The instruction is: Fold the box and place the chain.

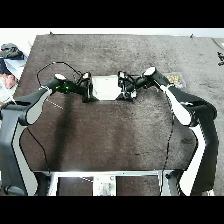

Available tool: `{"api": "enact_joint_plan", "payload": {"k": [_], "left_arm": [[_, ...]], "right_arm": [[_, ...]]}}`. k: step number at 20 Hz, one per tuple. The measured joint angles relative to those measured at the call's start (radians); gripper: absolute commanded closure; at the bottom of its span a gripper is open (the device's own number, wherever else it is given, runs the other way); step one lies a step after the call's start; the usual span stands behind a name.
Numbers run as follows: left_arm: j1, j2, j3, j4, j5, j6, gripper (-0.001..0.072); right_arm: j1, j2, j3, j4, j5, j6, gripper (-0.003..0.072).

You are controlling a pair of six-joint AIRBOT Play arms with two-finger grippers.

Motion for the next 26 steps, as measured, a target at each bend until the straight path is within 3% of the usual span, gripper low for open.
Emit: {"api": "enact_joint_plan", "payload": {"k": [7,8,9,10,16,26], "left_arm": [[0.000,0.000,0.000,-0.002,0.001,0.002,0.0345],[0.000,0.000,0.000,-0.002,0.001,0.002,0.0345],[0.000,0.000,0.000,-0.002,0.001,0.002,0.0345],[0.000,0.000,0.000,-0.002,0.001,0.002,0.0345],[0.000,0.000,0.000,-0.002,0.002,0.002,0.0345],[0.000,0.000,0.000,-0.002,0.002,0.001,0.0345]], "right_arm": [[-0.095,0.103,0.000,-0.043,0.057,0.025,0.0102],[-0.108,0.119,0.000,-0.039,0.068,0.043,0.0285],[-0.116,0.130,0.000,-0.024,0.079,0.062,0.0606],[-0.118,0.139,0.000,0.003,0.100,0.078,0.0695],[-0.056,0.136,0.000,0.180,0.119,0.119,0.0700],[-0.004,0.074,-0.001,0.234,-0.149,0.129,0.0700]]}}
